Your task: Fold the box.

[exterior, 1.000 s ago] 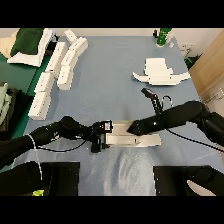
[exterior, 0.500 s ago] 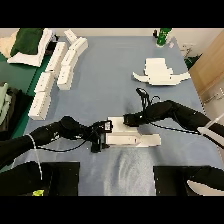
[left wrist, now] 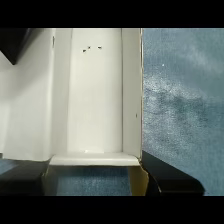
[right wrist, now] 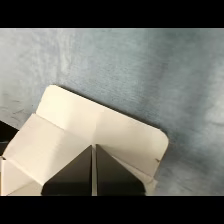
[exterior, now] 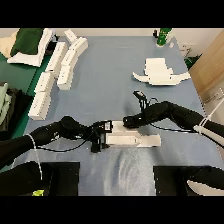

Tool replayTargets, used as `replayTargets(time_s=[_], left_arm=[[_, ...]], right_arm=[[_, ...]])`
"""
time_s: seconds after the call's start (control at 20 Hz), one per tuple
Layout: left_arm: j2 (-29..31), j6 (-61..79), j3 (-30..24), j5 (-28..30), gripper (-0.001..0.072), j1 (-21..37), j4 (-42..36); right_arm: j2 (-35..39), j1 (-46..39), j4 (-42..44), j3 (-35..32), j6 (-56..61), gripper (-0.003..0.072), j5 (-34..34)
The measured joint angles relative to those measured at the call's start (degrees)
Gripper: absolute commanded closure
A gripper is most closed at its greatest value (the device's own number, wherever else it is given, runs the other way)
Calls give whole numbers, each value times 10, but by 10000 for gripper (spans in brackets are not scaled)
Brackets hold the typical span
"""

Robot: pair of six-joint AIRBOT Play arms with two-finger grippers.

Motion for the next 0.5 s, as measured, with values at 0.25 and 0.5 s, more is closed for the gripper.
replayTargets(time_s=[0.25, 0.5], left_arm=[[0, 1, 0, 0, 230, 0, 0], [0, 0, 0, 1, 230, 0, -1]], right_arm=[[107, 0, -5, 4, -47, 648, -34], [235, 0, -30, -9, -160, 646, -178]])
